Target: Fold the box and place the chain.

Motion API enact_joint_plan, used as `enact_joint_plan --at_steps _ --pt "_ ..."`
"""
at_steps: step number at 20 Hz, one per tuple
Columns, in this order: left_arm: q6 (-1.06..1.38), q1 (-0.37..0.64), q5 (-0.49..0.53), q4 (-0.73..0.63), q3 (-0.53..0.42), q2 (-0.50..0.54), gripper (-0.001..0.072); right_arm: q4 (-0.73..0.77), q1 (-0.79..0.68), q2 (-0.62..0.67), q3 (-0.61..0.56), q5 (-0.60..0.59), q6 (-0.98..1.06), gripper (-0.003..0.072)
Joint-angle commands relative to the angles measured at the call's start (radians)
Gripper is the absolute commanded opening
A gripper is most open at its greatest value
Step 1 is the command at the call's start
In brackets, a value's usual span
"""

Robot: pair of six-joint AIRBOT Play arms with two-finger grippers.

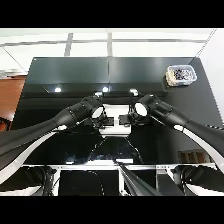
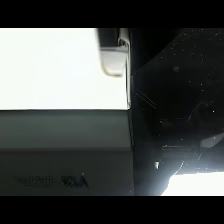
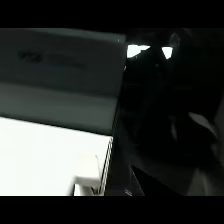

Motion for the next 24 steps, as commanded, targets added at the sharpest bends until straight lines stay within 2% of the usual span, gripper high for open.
enact_joint_plan --at_steps 1,12,13,14,15,21,22,23,24 --pt "0.000 0.000 0.000 0.000 0.001 0.000 0.0024 -0.067 0.037 -0.047 0.046 0.055 0.094 0.0366" --pt "0.000 0.000 0.000 0.000 0.001 0.000 0.0024 -0.034 0.037 -0.074 0.043 0.076 0.118 0.0360" --pt "0.000 0.000 0.000 0.000 0.001 0.000 0.0024 -0.027 0.037 -0.075 0.043 0.067 0.097 0.0130" --pt "0.000 0.000 0.000 0.000 0.001 0.000 0.0024 -0.028 0.037 -0.075 0.043 0.056 0.090 0.0052" --pt "0.000 0.000 0.000 0.000 0.001 0.000 0.0024 -0.024 0.037 -0.075 0.043 0.050 0.090 0.0010" --pt "0.000 0.000 0.000 0.000 0.001 0.000 0.0024 -0.024 0.037 -0.075 0.043 0.051 0.089 0.0016" --pt "0.000 0.000 0.000 0.000 0.001 0.000 0.0024 -0.024 0.037 -0.074 0.043 0.051 0.089 0.0141" --pt "0.000 0.000 0.000 0.000 0.001 0.000 0.0024 -0.023 0.037 -0.074 0.043 0.051 0.089 0.0225" --pt "0.000 0.000 0.001 0.000 0.001 0.000 0.0024 -0.023 0.037 -0.074 0.043 0.052 0.090 0.0220"
